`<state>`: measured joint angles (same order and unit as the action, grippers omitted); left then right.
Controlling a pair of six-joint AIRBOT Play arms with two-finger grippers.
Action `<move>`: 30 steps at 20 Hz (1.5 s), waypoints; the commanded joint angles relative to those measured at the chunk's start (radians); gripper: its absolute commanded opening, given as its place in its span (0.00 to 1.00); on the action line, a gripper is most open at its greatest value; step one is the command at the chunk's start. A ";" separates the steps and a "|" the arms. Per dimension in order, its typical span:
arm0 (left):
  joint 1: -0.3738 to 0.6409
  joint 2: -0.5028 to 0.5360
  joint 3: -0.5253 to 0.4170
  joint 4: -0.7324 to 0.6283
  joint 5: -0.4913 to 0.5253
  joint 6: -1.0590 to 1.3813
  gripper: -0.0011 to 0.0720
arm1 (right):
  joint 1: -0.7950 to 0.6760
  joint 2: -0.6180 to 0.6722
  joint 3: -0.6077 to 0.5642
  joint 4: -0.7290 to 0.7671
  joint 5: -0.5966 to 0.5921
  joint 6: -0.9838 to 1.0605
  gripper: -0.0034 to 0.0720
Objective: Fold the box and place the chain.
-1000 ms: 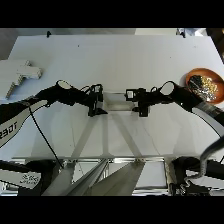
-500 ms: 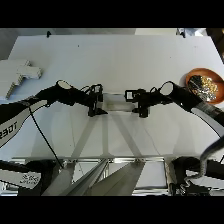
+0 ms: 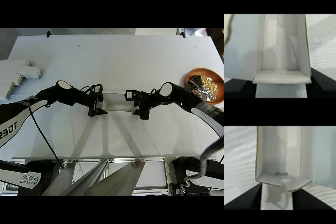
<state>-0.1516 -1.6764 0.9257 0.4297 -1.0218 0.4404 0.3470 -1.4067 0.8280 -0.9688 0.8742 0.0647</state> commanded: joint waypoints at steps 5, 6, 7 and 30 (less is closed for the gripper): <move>0.000 0.001 0.000 0.002 0.001 0.001 0.56 | 0.000 0.000 0.000 0.080 -0.003 0.019 0.30; 0.000 0.001 0.001 0.001 0.001 0.001 0.56 | 0.000 0.000 0.000 0.080 -0.004 0.017 0.29; 0.000 0.001 0.001 0.001 0.001 0.001 0.56 | 0.000 0.000 0.000 0.080 -0.009 0.017 0.28; 0.000 0.001 0.001 0.001 0.001 0.001 0.56 | 0.000 0.021 0.001 0.188 -0.008 0.060 0.07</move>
